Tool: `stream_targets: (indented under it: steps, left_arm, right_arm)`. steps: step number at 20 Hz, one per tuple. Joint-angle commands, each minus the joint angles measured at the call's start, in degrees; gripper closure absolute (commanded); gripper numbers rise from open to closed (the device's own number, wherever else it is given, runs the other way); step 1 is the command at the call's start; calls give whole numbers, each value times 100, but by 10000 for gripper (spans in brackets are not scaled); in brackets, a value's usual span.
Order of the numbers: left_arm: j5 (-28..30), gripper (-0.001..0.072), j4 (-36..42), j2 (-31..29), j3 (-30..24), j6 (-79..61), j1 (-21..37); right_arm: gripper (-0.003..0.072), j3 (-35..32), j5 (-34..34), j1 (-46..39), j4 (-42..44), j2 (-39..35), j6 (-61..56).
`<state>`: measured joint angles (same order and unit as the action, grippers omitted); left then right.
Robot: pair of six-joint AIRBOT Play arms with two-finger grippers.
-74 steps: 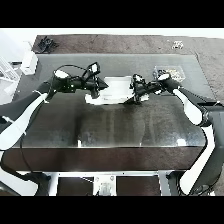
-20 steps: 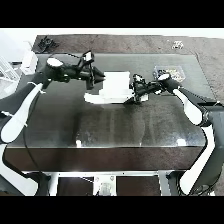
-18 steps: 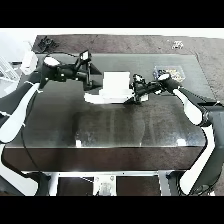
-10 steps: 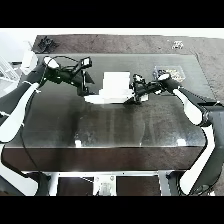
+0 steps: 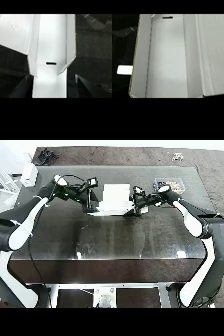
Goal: Fold the box and place the chain.
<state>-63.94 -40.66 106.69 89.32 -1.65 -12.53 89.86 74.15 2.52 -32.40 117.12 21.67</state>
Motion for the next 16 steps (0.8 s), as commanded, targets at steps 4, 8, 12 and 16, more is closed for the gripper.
stream_targets:
  steps: [4,8,12,16]
  left_arm:
    - [186,17,59,155,2,-125,-37]
    - [348,19,76,157,2,-125,-68]
    - [409,204,61,201,2,-118,-203]
    - [494,272,37,264,-2,-17,-205]
  right_arm:
    - [57,-2,2,2,2,2,-2]
    - [56,-2,2,2,2,2,-2]
    - [56,-2,2,2,2,2,-2]
    - [56,-2,0,2,2,2,-2]
